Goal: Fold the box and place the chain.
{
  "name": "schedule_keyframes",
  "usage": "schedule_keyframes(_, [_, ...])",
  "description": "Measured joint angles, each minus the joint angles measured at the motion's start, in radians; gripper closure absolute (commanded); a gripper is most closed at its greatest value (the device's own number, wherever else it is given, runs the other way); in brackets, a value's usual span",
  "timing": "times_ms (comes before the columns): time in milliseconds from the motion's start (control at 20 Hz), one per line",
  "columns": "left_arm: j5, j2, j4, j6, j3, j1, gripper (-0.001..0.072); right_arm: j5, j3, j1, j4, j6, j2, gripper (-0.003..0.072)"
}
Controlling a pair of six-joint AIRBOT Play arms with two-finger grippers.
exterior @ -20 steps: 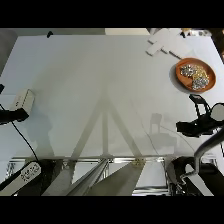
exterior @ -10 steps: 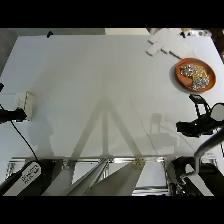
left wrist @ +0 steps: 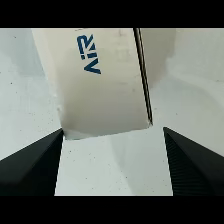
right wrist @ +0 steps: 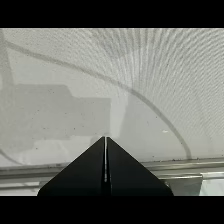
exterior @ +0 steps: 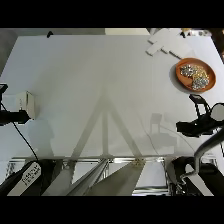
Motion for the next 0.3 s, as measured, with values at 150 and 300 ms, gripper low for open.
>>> schedule_keyframes(150, [0.005,0.000,0.000,-0.013,0.000,-0.001,0.0011,0.000,0.000,0.000,0.000,0.000,0.000,0.0675])
schedule_keyframes(300, [0.026,-0.007,0.000,-0.020,0.000,-0.002,0.0011,0.000,0.000,0.000,0.000,0.000,0.000,0.0675])
